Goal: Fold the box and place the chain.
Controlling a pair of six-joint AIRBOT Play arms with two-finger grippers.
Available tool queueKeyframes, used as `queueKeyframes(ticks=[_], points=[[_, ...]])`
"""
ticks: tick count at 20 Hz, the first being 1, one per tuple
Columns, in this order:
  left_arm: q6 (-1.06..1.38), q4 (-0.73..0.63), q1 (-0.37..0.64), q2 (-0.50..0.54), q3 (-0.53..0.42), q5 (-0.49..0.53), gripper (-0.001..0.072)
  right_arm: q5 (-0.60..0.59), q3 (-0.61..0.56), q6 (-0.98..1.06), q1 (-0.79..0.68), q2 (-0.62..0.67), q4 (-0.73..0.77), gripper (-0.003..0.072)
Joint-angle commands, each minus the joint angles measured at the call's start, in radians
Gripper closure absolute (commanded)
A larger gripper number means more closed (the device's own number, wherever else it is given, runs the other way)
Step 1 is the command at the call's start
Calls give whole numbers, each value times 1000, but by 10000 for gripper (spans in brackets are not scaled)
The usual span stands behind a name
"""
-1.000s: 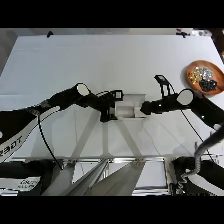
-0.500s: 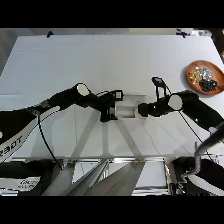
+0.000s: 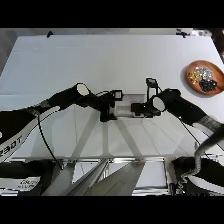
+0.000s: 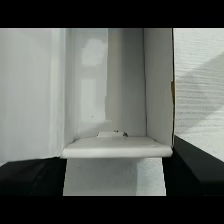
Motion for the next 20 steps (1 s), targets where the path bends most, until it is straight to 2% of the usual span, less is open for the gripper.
queueKeyframes(ticks=[1,2,5,9,11,15,17,20], points=[[2,-1,0,0,0,1,215,1,11,76,14,-15,-68,423],[2,-1,0,0,0,1,215,14,11,77,14,-15,-71,459],[2,-1,0,0,0,1,215,32,11,77,14,-16,-85,679],[2,-1,0,0,0,1,215,58,11,76,14,-16,-85,676],[2,-1,0,0,0,1,215,55,11,76,14,-16,-85,509],[2,0,0,0,0,1,215,40,11,77,14,-23,-86,497],[2,-1,0,0,0,1,215,56,11,77,15,-41,-85,448],[2,-1,0,0,0,1,215,41,11,76,35,-47,-111,449]])
